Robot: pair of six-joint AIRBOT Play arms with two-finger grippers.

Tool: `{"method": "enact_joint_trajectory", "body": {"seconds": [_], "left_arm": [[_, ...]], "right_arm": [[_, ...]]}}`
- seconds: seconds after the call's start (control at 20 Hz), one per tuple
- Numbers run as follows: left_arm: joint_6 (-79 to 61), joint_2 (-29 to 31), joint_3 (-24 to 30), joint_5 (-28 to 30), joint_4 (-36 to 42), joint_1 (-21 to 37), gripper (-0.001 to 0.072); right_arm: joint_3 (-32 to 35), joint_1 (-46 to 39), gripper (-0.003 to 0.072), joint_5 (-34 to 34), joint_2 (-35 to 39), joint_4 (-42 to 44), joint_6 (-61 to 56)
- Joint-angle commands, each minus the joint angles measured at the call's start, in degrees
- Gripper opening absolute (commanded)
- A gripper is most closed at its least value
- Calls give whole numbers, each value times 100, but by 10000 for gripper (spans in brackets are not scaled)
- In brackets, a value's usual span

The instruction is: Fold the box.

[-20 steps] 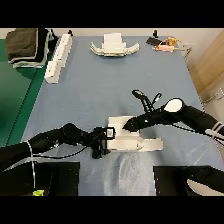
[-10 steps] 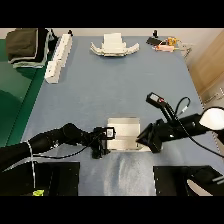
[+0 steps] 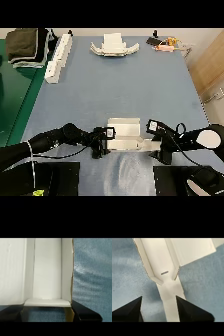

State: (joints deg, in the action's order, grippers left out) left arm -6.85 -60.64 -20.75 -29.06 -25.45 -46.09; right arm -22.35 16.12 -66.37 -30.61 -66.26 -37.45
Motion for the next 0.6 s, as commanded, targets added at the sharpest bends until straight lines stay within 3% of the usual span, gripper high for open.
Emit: {"method": "enact_joint_trajectory", "body": {"seconds": [0.0,0.3,0.35,0.4,0.55], "left_arm": [[0,-2,-2,0,-2,0,471],[0,-2,-2,0,-2,0,470],[0,-2,-2,0,-2,0,471],[0,-2,-2,0,-2,0,471],[0,-2,-2,0,-2,0,470]], "right_arm": [[317,7,656,1158,-343,297,1582],[315,7,647,1495,-957,1082,2533],[315,7,601,1530,-1008,1113,2645],[315,7,445,1543,-1043,1121,2728],[315,66,261,1506,-1086,1266,2745]]}}
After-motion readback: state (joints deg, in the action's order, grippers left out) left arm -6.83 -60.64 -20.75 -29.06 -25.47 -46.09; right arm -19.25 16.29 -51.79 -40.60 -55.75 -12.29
